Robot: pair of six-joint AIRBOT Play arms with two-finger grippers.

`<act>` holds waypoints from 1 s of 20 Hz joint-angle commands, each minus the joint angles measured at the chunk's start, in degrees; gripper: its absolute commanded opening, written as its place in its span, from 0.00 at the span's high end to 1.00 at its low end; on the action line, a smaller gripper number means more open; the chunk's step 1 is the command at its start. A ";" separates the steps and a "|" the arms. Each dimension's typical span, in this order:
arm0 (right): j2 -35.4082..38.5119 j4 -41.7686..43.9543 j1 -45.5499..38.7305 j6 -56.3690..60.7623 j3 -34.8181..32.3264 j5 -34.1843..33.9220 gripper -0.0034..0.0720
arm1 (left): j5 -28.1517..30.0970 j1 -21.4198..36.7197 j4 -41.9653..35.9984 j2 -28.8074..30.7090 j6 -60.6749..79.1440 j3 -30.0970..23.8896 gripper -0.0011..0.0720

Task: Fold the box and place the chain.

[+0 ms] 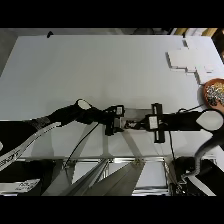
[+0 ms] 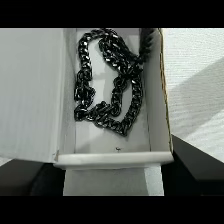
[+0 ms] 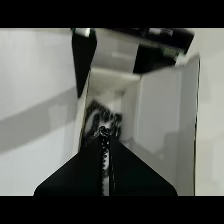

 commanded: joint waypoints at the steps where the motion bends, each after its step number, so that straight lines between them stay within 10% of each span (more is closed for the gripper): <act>1: -2.03 1.70 6.80 2.45 -0.07 -9.86 0.94 | 0.02 0.02 0.00 0.04 0.02 0.02 0.56; 5: -6.58 1.03 7.58 2.82 -0.04 -10.80 0.69 | 0.02 0.02 0.02 0.04 0.02 0.02 0.56; 13: 4.76 -11.32 -11.87 2.56 0.02 -0.87 0.69 | 0.02 0.02 0.00 0.04 0.02 0.02 0.56; 20: -3.19 -16.17 -24.37 -0.90 -0.02 -2.12 0.66 | 0.02 0.02 0.02 0.04 0.02 0.02 0.56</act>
